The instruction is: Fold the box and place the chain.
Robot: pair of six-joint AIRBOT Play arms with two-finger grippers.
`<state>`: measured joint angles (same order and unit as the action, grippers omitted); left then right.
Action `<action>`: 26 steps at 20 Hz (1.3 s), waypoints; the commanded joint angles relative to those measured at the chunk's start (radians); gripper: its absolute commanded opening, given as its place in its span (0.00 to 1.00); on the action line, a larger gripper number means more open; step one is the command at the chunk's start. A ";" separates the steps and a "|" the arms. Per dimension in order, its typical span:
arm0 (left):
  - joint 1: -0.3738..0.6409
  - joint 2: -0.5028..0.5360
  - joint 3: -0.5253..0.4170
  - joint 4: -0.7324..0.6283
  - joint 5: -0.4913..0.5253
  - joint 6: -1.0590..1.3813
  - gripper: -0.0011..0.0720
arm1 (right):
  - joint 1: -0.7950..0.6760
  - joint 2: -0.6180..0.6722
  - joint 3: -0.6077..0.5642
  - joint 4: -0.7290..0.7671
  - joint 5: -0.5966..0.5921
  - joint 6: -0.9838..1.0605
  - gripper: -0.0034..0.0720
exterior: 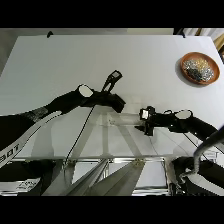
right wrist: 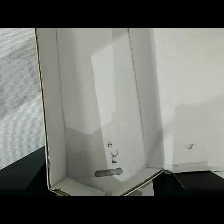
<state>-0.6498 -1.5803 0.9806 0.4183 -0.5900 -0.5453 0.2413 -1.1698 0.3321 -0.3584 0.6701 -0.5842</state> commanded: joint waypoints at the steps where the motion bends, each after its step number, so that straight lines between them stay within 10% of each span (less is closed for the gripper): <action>1: 0.001 -0.006 0.000 0.002 -0.004 -0.002 0.02 | 0.001 0.000 -0.001 -0.001 0.000 0.000 0.39; 6: 0.002 0.087 0.000 0.121 -0.010 0.002 0.02 | 0.001 0.000 -0.001 -0.001 0.000 0.000 0.39; 14: 0.003 0.343 0.000 0.880 -0.327 -0.048 0.02 | 0.001 0.000 -0.001 -0.001 0.000 0.000 0.39; 26: 0.053 0.346 -0.108 0.780 -0.284 -0.021 0.02 | 0.001 0.000 -0.001 -0.001 0.000 0.000 0.39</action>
